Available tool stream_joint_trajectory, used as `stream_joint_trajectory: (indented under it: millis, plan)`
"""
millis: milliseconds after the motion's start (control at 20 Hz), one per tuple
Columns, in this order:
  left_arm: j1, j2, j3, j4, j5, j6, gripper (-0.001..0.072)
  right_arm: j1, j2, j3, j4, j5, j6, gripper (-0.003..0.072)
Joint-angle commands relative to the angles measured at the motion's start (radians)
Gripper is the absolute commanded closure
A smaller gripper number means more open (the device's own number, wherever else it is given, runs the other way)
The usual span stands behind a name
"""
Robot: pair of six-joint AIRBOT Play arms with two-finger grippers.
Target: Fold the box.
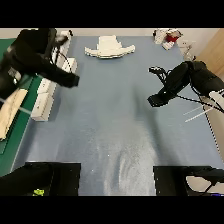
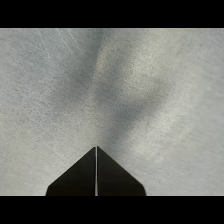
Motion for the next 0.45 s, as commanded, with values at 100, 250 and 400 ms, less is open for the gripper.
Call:
stream_joint_trajectory:
  millis: [100,250,400]
  plan:
    - [-0.175,0.148,-0.377,0.003,0.189,-0.111,0.0697,0.000,0.000,0.001,0.000,0.000,0.000,0.0679]
    - [-0.210,0.139,-0.383,-0.001,0.187,-0.131,0.0697,0.000,0.000,0.001,0.000,0.000,0.000,0.0679]
    - [-0.210,0.138,-0.383,-0.004,0.188,-0.130,0.0698,0.000,0.000,0.001,0.000,0.000,0.000,0.0679]
